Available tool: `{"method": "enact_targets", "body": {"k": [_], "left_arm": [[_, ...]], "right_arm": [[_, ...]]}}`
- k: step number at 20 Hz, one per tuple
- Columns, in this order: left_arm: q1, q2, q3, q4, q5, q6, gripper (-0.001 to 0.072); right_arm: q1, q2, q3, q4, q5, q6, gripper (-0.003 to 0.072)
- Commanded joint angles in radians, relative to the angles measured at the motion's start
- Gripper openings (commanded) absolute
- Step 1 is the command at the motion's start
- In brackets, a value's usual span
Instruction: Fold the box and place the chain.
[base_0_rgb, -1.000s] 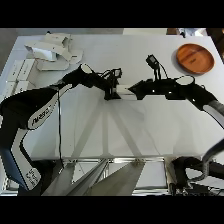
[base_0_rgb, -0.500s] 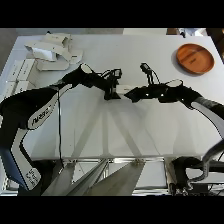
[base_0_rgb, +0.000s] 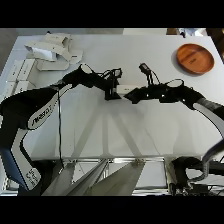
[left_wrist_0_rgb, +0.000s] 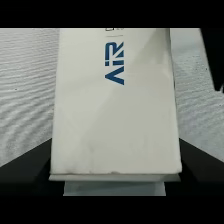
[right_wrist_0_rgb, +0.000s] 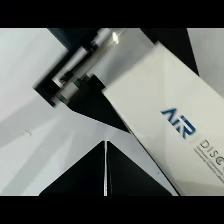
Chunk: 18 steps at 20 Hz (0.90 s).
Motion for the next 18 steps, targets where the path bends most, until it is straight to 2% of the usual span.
{"method": "enact_targets", "body": {"k": [1,4,7,13,15,18], "left_arm": [[0.001,0.0,0.001,0.006,-0.002,0.007,0.0438],[0.001,0.0,0.001,0.006,-0.003,0.007,0.0439],[0.001,0.0,0.001,0.006,-0.002,0.007,0.0438],[0.001,0.0,0.001,0.006,-0.002,0.007,0.0438],[0.001,0.0,0.001,0.006,-0.002,0.007,0.0438],[0.001,0.0,0.001,0.006,-0.002,0.007,0.0438]], "right_arm": [[0.0,0.064,0.002,0.034,0.0,-0.01,0.0013],[0.0,0.083,0.002,0.07,-0.02,-0.019,0.0013],[0.003,0.074,0.003,0.074,-0.115,-0.02,0.0013],[0.089,-0.013,0.072,0.055,-0.204,-0.014,0.0013],[0.106,-0.054,0.082,0.018,-0.219,0.011,0.0014],[0.106,-0.089,0.082,-0.129,-0.235,0.132,0.0015]]}}
